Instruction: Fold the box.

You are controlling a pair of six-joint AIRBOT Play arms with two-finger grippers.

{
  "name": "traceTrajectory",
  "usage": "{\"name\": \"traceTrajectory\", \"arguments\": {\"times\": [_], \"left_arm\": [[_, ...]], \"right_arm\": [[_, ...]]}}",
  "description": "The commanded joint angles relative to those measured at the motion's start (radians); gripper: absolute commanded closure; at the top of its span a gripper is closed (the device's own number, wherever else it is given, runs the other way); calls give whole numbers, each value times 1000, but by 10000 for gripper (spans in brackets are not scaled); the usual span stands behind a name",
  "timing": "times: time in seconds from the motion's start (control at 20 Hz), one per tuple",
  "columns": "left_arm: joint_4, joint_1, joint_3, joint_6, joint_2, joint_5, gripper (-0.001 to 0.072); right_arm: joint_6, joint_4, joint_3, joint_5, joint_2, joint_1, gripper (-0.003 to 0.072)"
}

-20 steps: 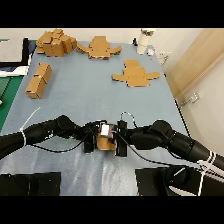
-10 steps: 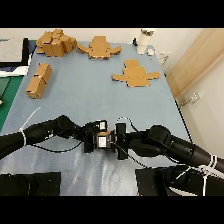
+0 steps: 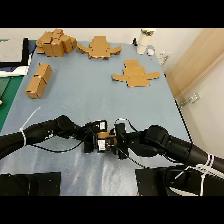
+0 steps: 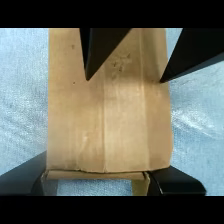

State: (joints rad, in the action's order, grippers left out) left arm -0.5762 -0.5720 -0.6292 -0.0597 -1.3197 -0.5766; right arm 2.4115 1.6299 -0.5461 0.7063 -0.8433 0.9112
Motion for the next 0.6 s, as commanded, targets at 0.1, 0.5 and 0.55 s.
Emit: {"name": "traceTrajectory", "arguments": {"times": [0.1,0.5,0.55], "left_arm": [[0,0,0,0,0,0,198],[0,0,0,0,0,0,198],[0,0,0,0,0,0,198]], "right_arm": [[6,-19,0,-27,-18,1,168],[-79,-98,0,1,-13,56,467],[-98,-121,0,4,-7,63,467]]}}
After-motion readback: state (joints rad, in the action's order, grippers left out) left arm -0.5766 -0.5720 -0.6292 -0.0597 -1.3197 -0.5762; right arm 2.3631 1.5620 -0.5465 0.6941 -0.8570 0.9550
